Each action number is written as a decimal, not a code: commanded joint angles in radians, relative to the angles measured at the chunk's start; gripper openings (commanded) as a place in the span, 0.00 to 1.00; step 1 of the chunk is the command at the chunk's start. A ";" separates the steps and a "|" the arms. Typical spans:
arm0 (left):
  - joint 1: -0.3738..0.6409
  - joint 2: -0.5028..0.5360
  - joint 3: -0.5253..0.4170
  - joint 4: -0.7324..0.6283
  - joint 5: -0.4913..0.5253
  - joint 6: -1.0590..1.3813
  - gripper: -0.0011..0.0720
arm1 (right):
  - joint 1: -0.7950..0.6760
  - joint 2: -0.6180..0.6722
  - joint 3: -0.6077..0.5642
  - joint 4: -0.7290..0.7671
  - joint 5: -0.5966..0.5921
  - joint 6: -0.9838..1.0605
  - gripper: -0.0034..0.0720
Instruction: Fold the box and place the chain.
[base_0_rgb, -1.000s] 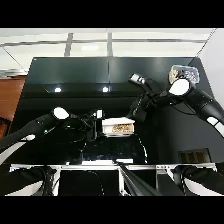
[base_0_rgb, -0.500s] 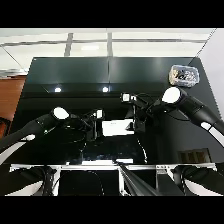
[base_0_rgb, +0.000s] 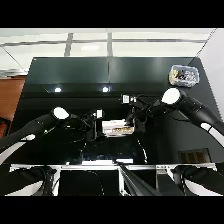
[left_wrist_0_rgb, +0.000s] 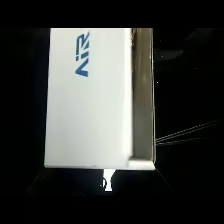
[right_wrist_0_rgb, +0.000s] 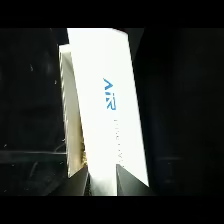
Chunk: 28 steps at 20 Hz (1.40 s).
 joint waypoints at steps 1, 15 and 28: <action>-0.001 0.000 0.000 0.001 -0.001 0.001 0.48 | 0.001 0.000 -0.001 -0.006 0.040 0.018 0.22; -0.001 0.000 0.000 0.001 -0.001 0.001 0.48 | 0.001 -0.001 -0.001 -0.013 0.040 0.022 0.40; -0.001 0.000 0.000 0.001 -0.001 0.001 0.49 | 0.001 0.002 -0.049 -0.040 0.057 0.055 0.40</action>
